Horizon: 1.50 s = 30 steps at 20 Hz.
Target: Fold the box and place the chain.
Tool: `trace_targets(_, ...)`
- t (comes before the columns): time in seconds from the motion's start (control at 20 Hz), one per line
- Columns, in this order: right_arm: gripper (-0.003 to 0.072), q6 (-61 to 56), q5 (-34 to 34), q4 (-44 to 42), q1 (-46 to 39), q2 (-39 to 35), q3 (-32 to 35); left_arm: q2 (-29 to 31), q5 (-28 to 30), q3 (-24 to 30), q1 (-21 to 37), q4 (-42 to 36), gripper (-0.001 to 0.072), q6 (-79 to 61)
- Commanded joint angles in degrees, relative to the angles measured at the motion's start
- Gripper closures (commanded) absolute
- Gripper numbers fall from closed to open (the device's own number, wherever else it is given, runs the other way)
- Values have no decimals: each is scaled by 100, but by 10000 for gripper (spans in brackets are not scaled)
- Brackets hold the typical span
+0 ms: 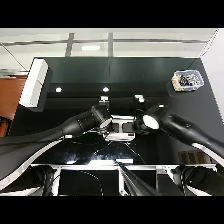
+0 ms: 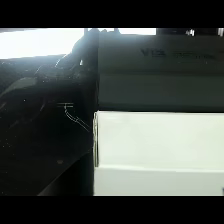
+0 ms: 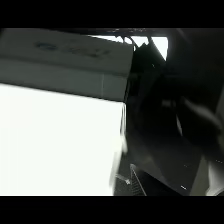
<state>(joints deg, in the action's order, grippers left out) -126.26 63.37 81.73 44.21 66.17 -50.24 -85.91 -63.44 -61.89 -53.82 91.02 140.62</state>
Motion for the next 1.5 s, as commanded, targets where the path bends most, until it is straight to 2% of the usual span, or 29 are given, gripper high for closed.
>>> trace_targets(0.0,288,326,839,831,-98,-1113,-9,-2,-4,0,0,11,684,2)
trace_targets(0.15,288,328,1615,2793,-522,-1882,-4,-2,-4,0,0,11,684,2)
trace_targets(0.25,289,361,1451,3792,-1178,-1930,7,-2,-4,0,0,46,684,2)
trace_targets(0.3,288,400,962,3926,-1672,-1902,44,-2,-4,0,2,48,684,2)
trace_targets(0.35,283,391,389,3897,-2194,-1858,107,-2,-7,0,2,50,684,0)
trace_targets(0.45,-11,400,-717,3456,-3331,-1589,168,-2,-7,0,2,55,684,2)
trace_targets(0.55,-11,651,-1729,2544,-4354,-1049,59,-2,26,0,2,68,684,2)
trace_targets(0.6,-11,765,-1917,2103,-4715,-680,-192,-2,37,0,2,70,684,2)
trace_targets(0.7,-11,841,-1534,1615,-5204,289,-1174,-2,39,0,0,68,684,2)
trace_targets(0.85,-10,765,-164,1384,-5517,1803,-3018,-2,31,0,0,63,684,2)
trace_targets(0.95,-10,308,516,1384,-5635,2603,-3998,-2,28,0,0,63,684,2)
trace_targets(1.15,-7,-68,647,1377,-5770,3442,-4824,-2,28,0,0,63,684,2)
trace_targets(1.3,-7,-363,595,1384,-5884,3858,-5106,-2,28,0,0,63,684,2)
trace_targets(1.45,-6,-756,142,1373,-5958,4083,-5178,-2,17,0,0,63,684,2)
